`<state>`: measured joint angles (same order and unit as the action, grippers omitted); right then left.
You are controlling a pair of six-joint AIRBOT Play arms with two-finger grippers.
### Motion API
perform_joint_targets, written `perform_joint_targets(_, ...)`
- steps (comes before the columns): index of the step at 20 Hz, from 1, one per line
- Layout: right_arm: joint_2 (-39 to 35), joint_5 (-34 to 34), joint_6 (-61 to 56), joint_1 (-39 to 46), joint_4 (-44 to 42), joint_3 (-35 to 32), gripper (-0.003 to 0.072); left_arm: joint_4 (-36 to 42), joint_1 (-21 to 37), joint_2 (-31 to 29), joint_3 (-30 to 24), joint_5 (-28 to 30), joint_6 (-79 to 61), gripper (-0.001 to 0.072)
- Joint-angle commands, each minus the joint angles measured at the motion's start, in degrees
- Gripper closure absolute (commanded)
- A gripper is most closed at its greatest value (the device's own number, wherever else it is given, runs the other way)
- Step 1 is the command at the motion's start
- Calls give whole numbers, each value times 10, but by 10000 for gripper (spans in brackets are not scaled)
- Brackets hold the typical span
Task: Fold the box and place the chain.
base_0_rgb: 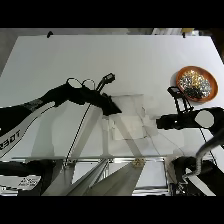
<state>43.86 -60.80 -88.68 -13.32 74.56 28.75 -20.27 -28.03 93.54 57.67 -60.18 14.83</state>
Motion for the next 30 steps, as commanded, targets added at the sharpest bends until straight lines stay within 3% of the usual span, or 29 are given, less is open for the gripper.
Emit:
perform_joint_targets(1,0,0,0,-1,0,0,669,2,-6,2,1,9,-16,462)
perform_joint_targets(2,0,0,0,-1,0,0,669,-6,-7,2,1,9,-17,464)
perform_joint_targets(5,0,0,0,-1,0,0,669,-26,-6,2,1,16,-20,604)
perform_joint_targets(6,0,0,0,-1,-1,0,669,-34,-6,2,1,15,-27,687)
perform_joint_targets(7,0,0,0,-1,-3,0,669,-43,-6,2,1,12,-33,707)
perform_joint_targets(9,0,2,2,-1,-19,1,666,-54,-6,1,1,4,-47,704)
perform_joint_targets(10,0,2,2,-1,-28,4,624,-57,-7,-3,1,-2,-66,704)
perform_joint_targets(13,-1,-9,3,0,-30,31,406,-73,-9,-21,1,-15,-155,704)
perform_joint_targets(15,-3,-20,17,0,-28,57,346,-76,-15,-31,1,-9,-189,705)
perform_joint_targets(24,-18,-22,22,0,3,83,347,-74,-28,-16,1,59,-238,708)
perform_joint_targets(30,-18,-19,54,0,24,83,347,-72,-31,9,1,67,-238,708)
